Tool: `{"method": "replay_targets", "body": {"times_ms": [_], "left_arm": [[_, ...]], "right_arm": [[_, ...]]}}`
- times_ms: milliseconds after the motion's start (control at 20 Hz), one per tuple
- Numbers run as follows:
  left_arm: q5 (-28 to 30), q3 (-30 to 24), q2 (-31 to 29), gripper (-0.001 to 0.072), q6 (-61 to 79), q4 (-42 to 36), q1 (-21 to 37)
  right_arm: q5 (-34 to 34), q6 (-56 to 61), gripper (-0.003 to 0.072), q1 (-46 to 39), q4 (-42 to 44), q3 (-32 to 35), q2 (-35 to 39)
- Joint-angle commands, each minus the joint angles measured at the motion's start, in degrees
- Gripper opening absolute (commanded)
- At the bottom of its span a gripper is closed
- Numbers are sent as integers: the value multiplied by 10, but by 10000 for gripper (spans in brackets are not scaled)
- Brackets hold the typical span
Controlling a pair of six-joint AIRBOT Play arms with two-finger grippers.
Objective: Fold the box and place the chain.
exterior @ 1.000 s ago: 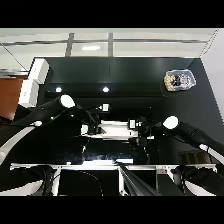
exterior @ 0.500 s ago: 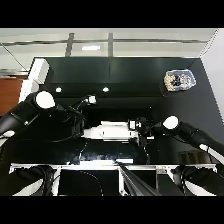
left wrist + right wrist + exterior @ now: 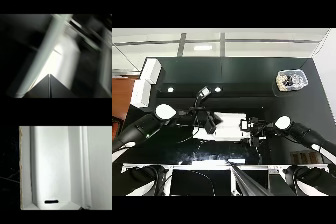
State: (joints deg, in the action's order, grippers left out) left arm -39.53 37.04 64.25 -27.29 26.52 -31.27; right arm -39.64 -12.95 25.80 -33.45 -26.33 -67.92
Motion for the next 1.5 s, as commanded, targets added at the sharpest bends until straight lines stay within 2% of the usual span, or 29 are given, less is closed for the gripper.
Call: {"method": "replay_targets", "body": {"times_ms": [0, 200, 300, 450, 550, 700, 800, 900, 950, 1050, 1200, 1450], "left_arm": [[132, -9, 45, 29, 36, -43, -6], [108, -9, 99, 28, 40, -43, -17], [75, -9, 110, 29, 66, -40, -29], [75, -5, 107, 29, 69, 17, -27], [67, 15, 87, 30, 61, 54, -5], [20, 34, 9, 32, 61, 115, 44], [-39, 31, -50, 32, 61, 164, 88], [-120, 22, -82, 32, 62, 187, 132], [-149, 15, -83, 76, 64, 192, 143], [-160, -16, -76, 703, 131, 206, 135], [-125, -53, -54, 710, 246, 243, 86], [-31, -59, 8, 706, 256, 237, -1]], "right_arm": [[0, 0, 492, 0, 0, 0, 0], [0, 0, 492, 0, 0, 0, 0], [0, 0, 493, 0, 0, 0, 0], [0, 0, 493, 0, 0, 0, 0], [0, 0, 493, 0, 0, 0, 0], [0, 0, 493, 0, 0, 0, 0], [0, 0, 493, 0, 0, 0, 0], [0, 0, 493, 0, 0, 0, 0], [0, 0, 493, 0, 0, 0, 0], [0, 0, 493, 0, 0, 0, 0], [0, 0, 493, 0, 0, 0, 0], [0, 0, 493, 0, 0, 0, 0]]}}
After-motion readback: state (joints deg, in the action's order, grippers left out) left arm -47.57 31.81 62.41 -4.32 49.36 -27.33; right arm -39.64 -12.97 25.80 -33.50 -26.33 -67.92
